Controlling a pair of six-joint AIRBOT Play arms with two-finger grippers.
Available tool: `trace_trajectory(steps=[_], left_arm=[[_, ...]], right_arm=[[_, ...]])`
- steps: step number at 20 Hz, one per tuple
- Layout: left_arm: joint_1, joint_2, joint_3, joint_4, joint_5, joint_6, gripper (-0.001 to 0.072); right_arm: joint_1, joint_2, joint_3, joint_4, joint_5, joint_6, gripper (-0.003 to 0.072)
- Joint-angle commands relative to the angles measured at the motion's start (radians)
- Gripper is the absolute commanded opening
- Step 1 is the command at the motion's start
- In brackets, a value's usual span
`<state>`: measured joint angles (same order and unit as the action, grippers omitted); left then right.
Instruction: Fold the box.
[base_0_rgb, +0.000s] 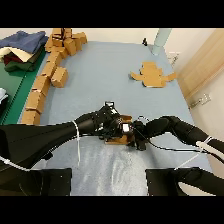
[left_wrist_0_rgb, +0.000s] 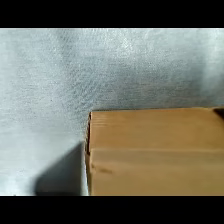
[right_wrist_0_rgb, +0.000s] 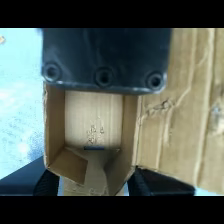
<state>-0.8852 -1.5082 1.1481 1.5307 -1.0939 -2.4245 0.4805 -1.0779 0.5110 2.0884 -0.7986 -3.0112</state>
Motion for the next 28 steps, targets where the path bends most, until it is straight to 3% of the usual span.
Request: trace_trajectory(steps=[1, 6, 7, 8, 9, 12, 13, 14, 20, 26, 27, 28], left_arm=[[0.0, 0.0, 0.002, 0.005, 0.003, 0.004, 0.0014], [0.0, 0.0, 0.002, -0.001, 0.002, 0.005, 0.0017], [0.0, 0.0, 0.002, -0.005, 0.005, 0.005, 0.0201], [0.0, 0.0, 0.002, -0.005, 0.006, -0.001, 0.0514], [0.002, 0.0, 0.003, -0.008, 0.004, -0.007, 0.0543], [0.008, 0.0, 0.028, -0.027, -0.015, -0.006, 0.0535], [0.024, 0.0, 0.04, -0.056, -0.026, 0.019, 0.0448], [0.05, 0.0, 0.052, -0.107, -0.045, 0.075, 0.0405], [0.266, 0.0, 0.126, -0.426, -0.207, 0.324, 0.0434], [0.435, 0.0, 0.162, -0.493, -0.317, 0.482, 0.0433], [0.46, 0.0, 0.162, -0.49, -0.32, 0.512, 0.0407], [0.489, 0.0, 0.162, -0.481, -0.318, 0.559, 0.0198]], right_arm=[[0.0, 0.001, 0.001, 0.0, 0.0, 0.0, 0.0502], [0.0, 0.001, 0.001, 0.0, 0.0, 0.0, 0.0503], [0.0, 0.001, 0.001, 0.001, 0.0, 0.0, 0.0503], [0.0, 0.001, 0.001, 0.001, 0.0, 0.0, 0.0502], [0.0, 0.001, 0.001, 0.001, 0.0, 0.0, 0.0503], [0.0, 0.001, 0.001, 0.001, 0.0, 0.0, 0.0503], [0.0, 0.001, 0.001, 0.001, 0.0, 0.0, 0.0502], [0.0, 0.001, 0.001, 0.001, 0.0, 0.0, 0.0502], [0.0, 0.001, 0.001, 0.001, 0.0, 0.0, 0.0503], [0.0, 0.001, 0.001, 0.0, 0.0, 0.0, 0.0502], [0.0, 0.001, 0.001, 0.001, 0.0, 0.0, 0.0503], [0.0, 0.001, 0.001, 0.0, 0.0, 0.0, 0.0502]])
